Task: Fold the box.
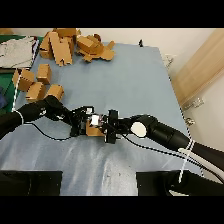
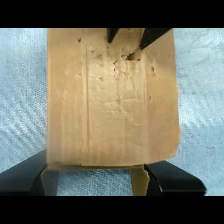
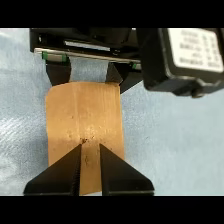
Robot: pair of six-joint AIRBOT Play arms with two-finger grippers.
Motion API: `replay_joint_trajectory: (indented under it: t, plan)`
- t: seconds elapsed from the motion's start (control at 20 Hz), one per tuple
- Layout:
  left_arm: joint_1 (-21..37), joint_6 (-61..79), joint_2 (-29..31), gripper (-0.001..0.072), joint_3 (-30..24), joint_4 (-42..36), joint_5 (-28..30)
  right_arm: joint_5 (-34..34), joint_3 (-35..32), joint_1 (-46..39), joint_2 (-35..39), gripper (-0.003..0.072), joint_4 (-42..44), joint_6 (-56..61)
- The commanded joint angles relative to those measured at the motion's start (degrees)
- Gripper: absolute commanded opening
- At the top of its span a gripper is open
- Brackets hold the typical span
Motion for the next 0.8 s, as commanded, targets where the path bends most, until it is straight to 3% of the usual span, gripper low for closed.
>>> replay_joint_trajectory:
  t: [0.0, 0.35, 0.4, 0.45, 0.5, 0.75]
  plan:
    - [0.0, 0.0, 0.0, 0.0463, 0.0, 0.0, 0.0, 0.5, -0.2, 0.2, 0.5, 0.0195, -1.0, 0.0]
    - [0.0, 0.0, 0.0, 0.0463, 0.0, 0.0, 0.0, 4.4, 0.2, 0.2, 3.2, 0.0195, -1.1, 0.0]
    - [0.0, 0.0, 0.0, 0.0464, 0.0, 0.0, 0.0, 4.2, 0.2, 0.2, 2.9, 0.0219, -1.1, 0.0]
    - [0.0, 0.0, 0.0, 0.0464, 0.0, 0.0, 0.0, 3.9, 0.2, 0.2, 2.4, 0.0395, -1.1, -0.4]
    - [0.0, 0.0, 0.0, 0.0463, 0.0, 0.0, 0.0, 3.6, 0.2, 0.2, 1.7, 0.0466, -1.1, -1.6]
    - [0.0, 0.0, 0.0, 0.0463, 0.0, 0.0, 0.0, 1.6, 0.2, 0.2, -2.0, 0.0477, -2.9, -4.1]
